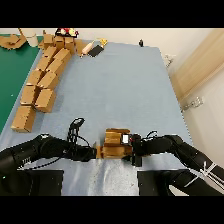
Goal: Fold the box.
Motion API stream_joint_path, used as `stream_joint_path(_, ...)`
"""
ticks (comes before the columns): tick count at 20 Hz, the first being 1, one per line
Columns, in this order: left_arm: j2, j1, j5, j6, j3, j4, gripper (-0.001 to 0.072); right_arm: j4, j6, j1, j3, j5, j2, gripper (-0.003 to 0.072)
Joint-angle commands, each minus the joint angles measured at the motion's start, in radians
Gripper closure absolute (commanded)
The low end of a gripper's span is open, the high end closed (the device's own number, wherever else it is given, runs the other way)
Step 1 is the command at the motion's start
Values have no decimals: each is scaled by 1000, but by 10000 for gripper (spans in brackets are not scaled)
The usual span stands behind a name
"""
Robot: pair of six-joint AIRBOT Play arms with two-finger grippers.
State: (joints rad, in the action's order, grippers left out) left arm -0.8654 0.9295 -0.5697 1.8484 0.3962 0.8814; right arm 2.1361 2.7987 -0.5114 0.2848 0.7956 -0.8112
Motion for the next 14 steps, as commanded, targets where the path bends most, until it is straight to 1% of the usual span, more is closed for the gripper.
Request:
stream_joint_path(1,-1,58,95,-13,0,-59,698,0,0,0,1,0,0,271)
stream_joint_path(3,-1,89,130,-11,2,-59,698,1,0,0,1,0,0,271)
stream_joint_path(6,-1,86,132,-2,4,-58,698,1,0,0,1,0,0,271)
stream_joint_path(10,1,44,87,-3,8,-50,695,1,0,0,1,0,0,271)
stream_joint_path(12,6,5,57,-7,8,-46,695,1,0,0,1,1,0,271)
stream_joint_path(14,7,-25,54,-31,8,-48,695,1,0,0,1,1,0,271)
